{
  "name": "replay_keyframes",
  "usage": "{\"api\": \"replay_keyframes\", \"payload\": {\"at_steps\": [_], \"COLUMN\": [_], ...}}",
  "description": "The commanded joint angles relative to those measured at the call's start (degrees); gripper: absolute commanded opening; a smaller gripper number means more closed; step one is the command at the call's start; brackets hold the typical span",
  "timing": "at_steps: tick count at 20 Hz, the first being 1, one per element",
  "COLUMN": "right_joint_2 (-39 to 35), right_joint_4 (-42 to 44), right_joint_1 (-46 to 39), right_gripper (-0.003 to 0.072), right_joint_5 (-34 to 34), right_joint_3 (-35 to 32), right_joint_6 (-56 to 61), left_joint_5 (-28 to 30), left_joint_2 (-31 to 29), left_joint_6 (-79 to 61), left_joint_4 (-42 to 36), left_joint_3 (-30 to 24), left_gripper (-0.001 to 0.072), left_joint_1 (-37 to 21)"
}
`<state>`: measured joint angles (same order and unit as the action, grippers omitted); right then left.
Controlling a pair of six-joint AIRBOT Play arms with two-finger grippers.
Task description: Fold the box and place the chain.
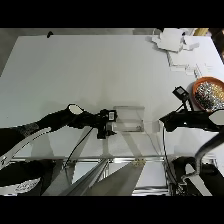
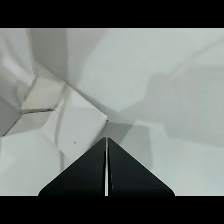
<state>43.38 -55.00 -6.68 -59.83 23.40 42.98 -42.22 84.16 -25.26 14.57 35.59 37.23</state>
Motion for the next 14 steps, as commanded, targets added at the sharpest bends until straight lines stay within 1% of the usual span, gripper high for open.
{"api": "replay_keyframes", "payload": {"at_steps": [1,5,8,11,14], "right_joint_2": [7.23,14.32,16.81,19.67,19.76], "right_joint_4": [-0.52,0.46,1.62,5.64,8.46], "right_joint_1": [-3.08,-2.82,-0.59,1.81,3.10], "right_gripper": [0.0022,0.0022,0.0022,0.0022,0.0022], "right_joint_5": [0.15,-1.44,-2.84,-2.80,-3.58], "right_joint_3": [-0.02,-0.02,-0.96,-2.03,-2.03], "right_joint_6": [5.20,5.22,5.27,5.18,4.96], "left_joint_5": [0.00,0.02,-0.02,0.00,0.00], "left_joint_2": [0.00,0.00,0.00,0.00,0.00], "left_joint_6": [-0.02,-0.02,-0.02,-0.02,-0.02], "left_joint_4": [0.02,0.04,0.02,0.02,0.02], "left_joint_3": [0.00,0.00,0.00,0.00,0.00], "left_gripper": [0.0334,0.0334,0.0334,0.0334,0.0334], "left_joint_1": [0.00,0.00,0.00,0.00,0.00]}}
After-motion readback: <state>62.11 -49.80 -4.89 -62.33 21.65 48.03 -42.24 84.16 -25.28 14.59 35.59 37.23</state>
